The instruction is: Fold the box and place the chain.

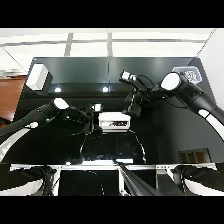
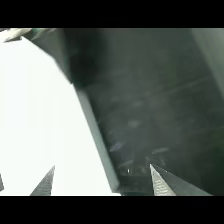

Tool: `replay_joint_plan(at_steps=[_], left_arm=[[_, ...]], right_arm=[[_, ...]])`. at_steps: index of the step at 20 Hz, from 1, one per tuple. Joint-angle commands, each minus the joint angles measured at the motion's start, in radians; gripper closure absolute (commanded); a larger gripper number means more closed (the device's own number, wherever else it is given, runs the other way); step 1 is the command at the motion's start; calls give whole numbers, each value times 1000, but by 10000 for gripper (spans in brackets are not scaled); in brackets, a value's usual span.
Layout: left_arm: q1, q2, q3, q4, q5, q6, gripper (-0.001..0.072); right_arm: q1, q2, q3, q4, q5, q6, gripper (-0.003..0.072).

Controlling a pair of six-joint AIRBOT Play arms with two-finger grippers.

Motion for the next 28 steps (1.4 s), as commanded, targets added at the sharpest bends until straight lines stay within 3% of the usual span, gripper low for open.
replay_joint_plan(at_steps=[1, 25, 27, 28], left_arm=[[0, -1, 0, 0, 0, 0, 365], [0, -1, 0, 0, 0, 0, 366], [0, -1, 0, 0, 0, 0, 366], [0, -1, 0, 0, 0, 0, 366]], right_arm=[[2, -7, -10, -11, 63, -85, -32], [24, -15, -76, 52, 24, -172, -30], [24, -15, -76, 52, 31, -171, 212], [24, -15, -76, 52, 34, -171, 262]])
